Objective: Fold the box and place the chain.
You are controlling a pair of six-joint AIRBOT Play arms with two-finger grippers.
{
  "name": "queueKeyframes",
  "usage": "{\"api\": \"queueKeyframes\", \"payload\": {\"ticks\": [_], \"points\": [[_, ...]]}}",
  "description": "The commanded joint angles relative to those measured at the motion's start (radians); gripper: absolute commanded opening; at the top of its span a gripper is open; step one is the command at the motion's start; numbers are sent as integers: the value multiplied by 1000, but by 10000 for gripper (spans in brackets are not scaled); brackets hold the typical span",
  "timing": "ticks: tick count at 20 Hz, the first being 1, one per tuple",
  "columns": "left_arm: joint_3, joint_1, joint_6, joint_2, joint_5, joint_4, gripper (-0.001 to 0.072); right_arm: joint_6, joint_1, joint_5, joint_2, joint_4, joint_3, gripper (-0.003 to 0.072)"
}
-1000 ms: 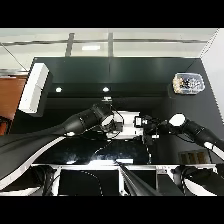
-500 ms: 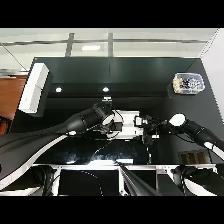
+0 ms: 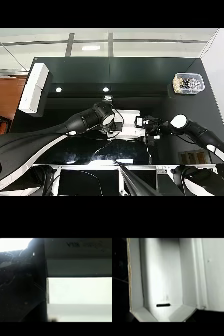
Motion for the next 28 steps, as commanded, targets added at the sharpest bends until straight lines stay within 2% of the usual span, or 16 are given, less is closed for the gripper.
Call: {"api": "queueKeyframes", "payload": {"ticks": [1,7,10,11,13,14,19,23,28], "points": [[0,0,1,0,-6,0,28,81,0,32,64,-107,2,623],[0,0,1,0,-8,-3,29,113,0,29,87,-114,2,622],[0,0,1,0,-16,-4,29,113,1,26,87,-50,2,620],[0,0,1,0,-21,-3,30,111,1,26,87,-38,2,549],[0,0,1,0,-24,-3,29,113,1,29,87,-37,2,259],[0,0,1,0,-24,-3,30,113,1,29,87,-29,2,234],[0,0,1,0,-23,-4,30,113,29,21,72,128,1,234],[0,0,1,0,-24,-3,29,113,62,-39,48,142,1,234],[0,0,1,0,-24,-3,30,113,62,-42,24,145,1,234]]}}
